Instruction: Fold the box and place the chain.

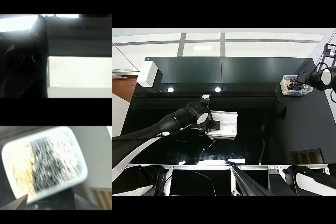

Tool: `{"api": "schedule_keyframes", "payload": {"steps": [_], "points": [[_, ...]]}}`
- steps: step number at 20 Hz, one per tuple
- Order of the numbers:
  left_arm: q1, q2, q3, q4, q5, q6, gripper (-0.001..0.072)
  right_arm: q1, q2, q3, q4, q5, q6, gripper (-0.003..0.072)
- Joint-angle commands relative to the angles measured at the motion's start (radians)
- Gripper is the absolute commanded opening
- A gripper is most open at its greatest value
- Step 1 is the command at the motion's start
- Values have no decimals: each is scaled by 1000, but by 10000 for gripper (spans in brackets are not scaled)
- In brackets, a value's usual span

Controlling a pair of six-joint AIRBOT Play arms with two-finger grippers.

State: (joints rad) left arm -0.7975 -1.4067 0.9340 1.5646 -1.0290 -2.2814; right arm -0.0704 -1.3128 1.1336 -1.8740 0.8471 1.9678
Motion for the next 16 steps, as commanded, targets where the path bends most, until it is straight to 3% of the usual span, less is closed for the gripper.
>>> {"api": "schedule_keyframes", "payload": {"steps": [1, 3, 5, 12, 13, 14, 15, 16], "points": [[1, 0, 0, -2, 8, 0, 30, -59, -216, 140, 87, -71, -39, 720], [1, 0, 0, -2, 8, 0, 30, -59, -314, 213, 93, -18, -39, 720], [1, 0, 0, -2, 8, 0, 30, -61, -371, 247, 93, 14, -39, 569], [0, -1, 0, -2, 15, 0, 30, -73, -420, 247, 124, 28, -49, 544], [0, -1, 0, -2, 15, 0, 30, -73, -422, 247, 134, 26, -54, 417], [0, -1, 0, -2, 15, 0, 30, -73, -422, 251, 135, 26, -54, 198], [0, -1, 0, -2, 15, 0, 30, -73, -417, 258, 135, 35, -54, 34], [0, -1, 0, -2, 15, 0, 30, -73, -410, 270, 134, 53, -58, 37]]}}
